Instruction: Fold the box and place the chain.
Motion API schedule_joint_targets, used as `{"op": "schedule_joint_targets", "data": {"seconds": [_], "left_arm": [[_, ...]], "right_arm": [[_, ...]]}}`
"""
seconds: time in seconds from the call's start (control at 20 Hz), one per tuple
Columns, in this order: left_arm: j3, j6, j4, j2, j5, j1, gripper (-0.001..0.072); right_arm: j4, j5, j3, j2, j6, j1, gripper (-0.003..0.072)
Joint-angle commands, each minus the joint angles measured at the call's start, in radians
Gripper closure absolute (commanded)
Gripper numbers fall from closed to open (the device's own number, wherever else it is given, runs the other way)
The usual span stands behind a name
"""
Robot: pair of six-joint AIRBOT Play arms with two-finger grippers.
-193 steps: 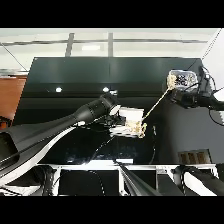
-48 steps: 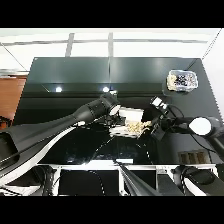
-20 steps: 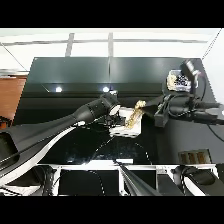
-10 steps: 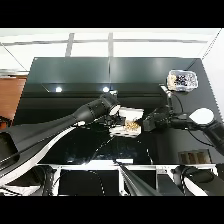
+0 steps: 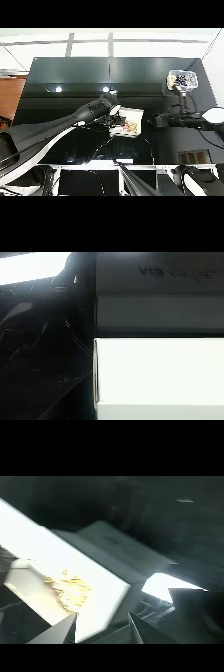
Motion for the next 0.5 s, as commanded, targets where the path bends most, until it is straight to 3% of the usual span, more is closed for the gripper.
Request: {"op": "schedule_joint_targets", "data": {"seconds": [0.0,0.45], "left_arm": [[0.001,0.0,-0.002,-0.001,0.0,0.0,0.0677],[0.001,-0.098,-0.023,0.0,0.042,0.0,0.0677]], "right_arm": [[-0.036,0.079,-0.001,0.067,-0.046,-0.166,0.03],[0.006,0.048,-0.001,0.074,-0.047,-0.199,0.0301]]}}
